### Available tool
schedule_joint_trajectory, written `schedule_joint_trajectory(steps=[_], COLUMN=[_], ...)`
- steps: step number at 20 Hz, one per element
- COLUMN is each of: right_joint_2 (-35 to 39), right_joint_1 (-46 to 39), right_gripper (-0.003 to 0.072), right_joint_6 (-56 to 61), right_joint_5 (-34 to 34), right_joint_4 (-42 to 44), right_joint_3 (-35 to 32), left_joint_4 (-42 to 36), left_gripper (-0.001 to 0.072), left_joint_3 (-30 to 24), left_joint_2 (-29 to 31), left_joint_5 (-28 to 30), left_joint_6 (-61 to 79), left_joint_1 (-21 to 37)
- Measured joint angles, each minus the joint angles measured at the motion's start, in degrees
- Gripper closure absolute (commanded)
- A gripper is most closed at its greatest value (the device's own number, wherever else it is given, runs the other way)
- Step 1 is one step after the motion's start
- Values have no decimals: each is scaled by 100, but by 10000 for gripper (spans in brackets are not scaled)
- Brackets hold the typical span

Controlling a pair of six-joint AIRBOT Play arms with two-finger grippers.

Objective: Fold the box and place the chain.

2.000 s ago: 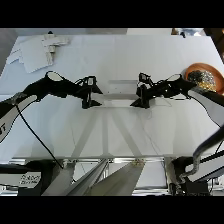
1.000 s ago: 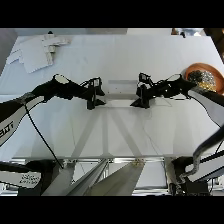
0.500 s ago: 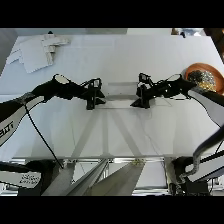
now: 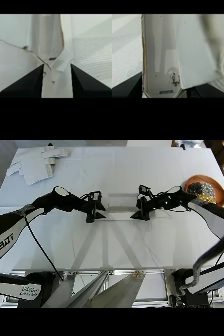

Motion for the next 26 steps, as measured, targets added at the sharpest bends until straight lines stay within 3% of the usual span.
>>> schedule_joint_trajectory(steps=[2,9,15,20,26], right_joint_2=[0,0,0,0,0], right_joint_1=[0,0,0,0,0], right_gripper=[249,249,249,249,249], right_joint_6=[4,2,0,-22,-2], right_joint_5=[-9,-9,-4,9,0], right_joint_4=[2,2,0,-4,-2], right_joint_3=[0,0,0,0,0], left_joint_4=[170,514,229,-188,-33], left_gripper=[443,445,456,456,451], left_joint_3=[0,0,0,0,0], left_joint_2=[0,0,0,0,0], left_joint_5=[-118,81,535,522,525], left_joint_6=[-13,-13,0,153,61], left_joint_1=[2,0,0,2,9])
